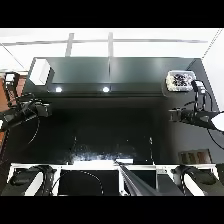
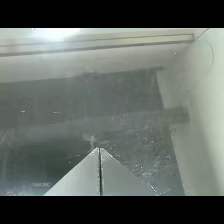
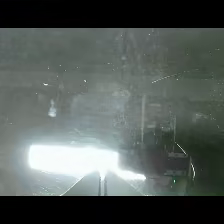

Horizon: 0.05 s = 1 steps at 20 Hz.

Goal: Fold the box and place the chain.

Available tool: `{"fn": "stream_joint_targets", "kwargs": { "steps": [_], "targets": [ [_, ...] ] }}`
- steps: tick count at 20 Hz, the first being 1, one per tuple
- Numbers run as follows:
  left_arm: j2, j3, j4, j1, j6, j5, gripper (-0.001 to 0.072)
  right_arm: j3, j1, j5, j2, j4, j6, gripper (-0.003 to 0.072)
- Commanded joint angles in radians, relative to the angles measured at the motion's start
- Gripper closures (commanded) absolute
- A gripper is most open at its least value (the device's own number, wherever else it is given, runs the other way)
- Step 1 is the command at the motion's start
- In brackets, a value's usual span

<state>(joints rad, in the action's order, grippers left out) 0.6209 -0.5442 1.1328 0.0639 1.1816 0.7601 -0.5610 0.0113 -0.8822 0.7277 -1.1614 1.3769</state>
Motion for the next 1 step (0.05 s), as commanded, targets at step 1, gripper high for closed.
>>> {"fn": "stream_joint_targets", "kwargs": {
  "steps": [1],
  "targets": [
    [-0.001,0.0,0.0,0.0,0.0,0.0,0.0683,0.0,0.0,0.0,-0.001,0.0,0.0,0.065]
  ]
}}
